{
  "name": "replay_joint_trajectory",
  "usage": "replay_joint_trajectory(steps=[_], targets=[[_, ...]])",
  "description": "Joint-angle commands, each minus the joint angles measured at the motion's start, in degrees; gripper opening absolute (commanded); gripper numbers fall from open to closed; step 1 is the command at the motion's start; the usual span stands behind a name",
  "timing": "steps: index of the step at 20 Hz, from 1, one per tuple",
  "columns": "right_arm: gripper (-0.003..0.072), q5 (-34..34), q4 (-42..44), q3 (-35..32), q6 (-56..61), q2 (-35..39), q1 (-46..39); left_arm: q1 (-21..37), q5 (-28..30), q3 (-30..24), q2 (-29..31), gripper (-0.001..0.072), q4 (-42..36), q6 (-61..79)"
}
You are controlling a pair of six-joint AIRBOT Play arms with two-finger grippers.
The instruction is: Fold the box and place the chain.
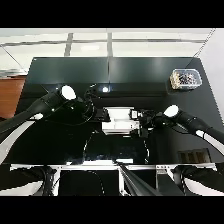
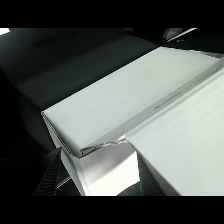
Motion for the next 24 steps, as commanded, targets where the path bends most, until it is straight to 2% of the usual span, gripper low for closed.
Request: replay_joint_trajectory(steps=[1, 3, 6, 8, 14, 18, 24], targets=[[0.0166, 0.0, 0.02, 0.04, 0.02, -0.02, 0.02, -0.96, 2.1, 0.07, 0.04, 0.0535, 0.5, -1.99], [0.0166, 0.0, 0.02, 0.04, 0.02, -0.02, 0.02, -2.8, 3.93, 0.09, 0.04, 0.0535, 2.99, -5.33], [0.0167, 0.0, 0.02, 0.04, 0.02, -0.02, 0.02, -5.73, 5.55, 0.13, 0.04, 0.0535, 11.65, -12.87], [0.0166, 0.0, 0.02, 0.04, 0.02, -0.02, 0.02, -7.23, 5.49, 0.5, 0.04, 0.0535, 17.86, -17.49], [0.0167, -0.02, 0.04, 0.04, 0.02, -0.02, 0.02, -11.04, 4.81, 3.61, 0.04, 0.0535, 29.68, -26.16], [0.0166, -0.02, 0.04, 0.04, 0.02, -0.02, 0.02, -14.95, 2.38, 5.07, 0.02, 0.0535, 40.02, -34.45], [0.0166, -0.02, 0.04, 0.04, 0.02, -0.02, 0.02, -17.33, 1.11, 5.57, -0.68, 0.0533, 40.83, -43.21]])
